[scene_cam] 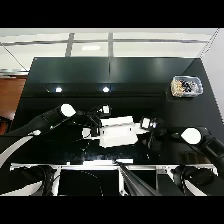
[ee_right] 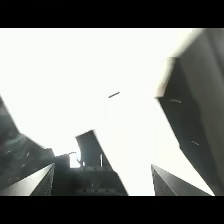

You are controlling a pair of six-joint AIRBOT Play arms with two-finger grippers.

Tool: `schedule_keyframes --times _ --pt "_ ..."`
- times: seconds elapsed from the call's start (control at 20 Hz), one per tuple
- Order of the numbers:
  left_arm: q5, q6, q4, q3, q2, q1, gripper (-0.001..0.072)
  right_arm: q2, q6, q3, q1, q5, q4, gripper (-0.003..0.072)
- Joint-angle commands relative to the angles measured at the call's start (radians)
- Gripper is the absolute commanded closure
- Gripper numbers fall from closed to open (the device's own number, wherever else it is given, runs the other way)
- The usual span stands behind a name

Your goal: Fold the box and place the chain.

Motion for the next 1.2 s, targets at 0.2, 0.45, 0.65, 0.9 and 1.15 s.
schedule_keyframes --times 0.2,0.45,0.65,0.9,1.15 --pt "0.002 0.001 0.002 0.0 -0.001 0.0 0.0678 -0.089 -0.205 -0.002 0.114 -0.061 0.135 -0.0006" --pt "0.002 0.001 0.002 0.0 -0.001 0.0 0.0678 -0.093 -0.193 0.0 0.165 -0.256 0.15 -0.0006" --pt "0.0 0.002 0.001 0.0 -0.001 -0.001 0.0678 -0.096 -0.194 0.057 0.106 -0.185 0.153 -0.0006" --pt "0.0 0.002 0.006 0.002 0.0 -0.001 0.0679 -0.146 -0.289 0.11 0.038 -0.113 0.281 -0.0006" --pt "0.0 0.002 0.006 0.006 0.0 -0.001 0.0679 -0.215 -0.328 0.152 0.038 -0.153 0.303 -0.0006"
